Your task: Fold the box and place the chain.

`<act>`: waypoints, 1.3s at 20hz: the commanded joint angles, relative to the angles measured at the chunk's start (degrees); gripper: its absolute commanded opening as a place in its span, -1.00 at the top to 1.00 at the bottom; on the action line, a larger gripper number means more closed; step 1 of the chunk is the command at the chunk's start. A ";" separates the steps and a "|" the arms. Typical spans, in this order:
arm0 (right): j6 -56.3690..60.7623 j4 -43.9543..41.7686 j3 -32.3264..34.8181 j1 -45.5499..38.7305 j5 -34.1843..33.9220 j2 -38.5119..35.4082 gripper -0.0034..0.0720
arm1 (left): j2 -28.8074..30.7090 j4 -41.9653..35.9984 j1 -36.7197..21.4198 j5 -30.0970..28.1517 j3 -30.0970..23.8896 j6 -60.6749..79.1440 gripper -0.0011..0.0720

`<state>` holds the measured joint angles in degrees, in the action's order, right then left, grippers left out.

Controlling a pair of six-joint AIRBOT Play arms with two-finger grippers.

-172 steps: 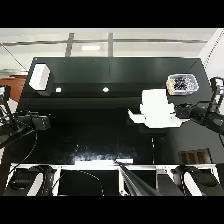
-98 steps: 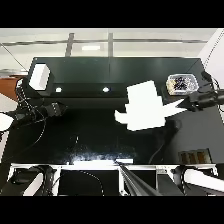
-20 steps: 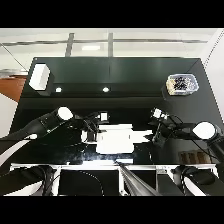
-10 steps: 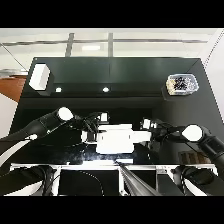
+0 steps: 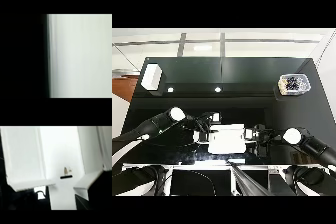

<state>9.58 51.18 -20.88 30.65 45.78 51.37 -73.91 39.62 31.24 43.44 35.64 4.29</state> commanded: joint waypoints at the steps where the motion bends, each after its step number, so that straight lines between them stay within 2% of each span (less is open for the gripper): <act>1: -0.20 -1.51 0.04 3.15 -1.75 0.33 -0.96 | -0.04 0.00 0.00 -0.02 0.00 0.02 0.90; 5: -0.20 -2.71 0.04 4.61 -4.94 0.33 -0.96 | -0.04 0.02 0.00 -0.02 0.00 0.02 0.90; 17: -0.20 -3.65 0.07 6.62 -1.95 0.33 -0.96 | -0.04 0.02 0.00 -0.02 0.00 0.02 0.90; 22: -0.04 -5.75 0.07 7.67 -5.35 0.33 -0.96 | -0.04 0.00 0.00 -0.02 0.00 0.02 0.90; 26: 4.68 -3.41 -1.18 7.48 -10.54 0.17 -0.96 | -0.04 0.02 0.00 0.02 0.00 0.02 0.90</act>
<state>11.40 46.37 -21.28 38.11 38.81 51.66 -73.93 39.64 31.24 43.40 35.64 4.32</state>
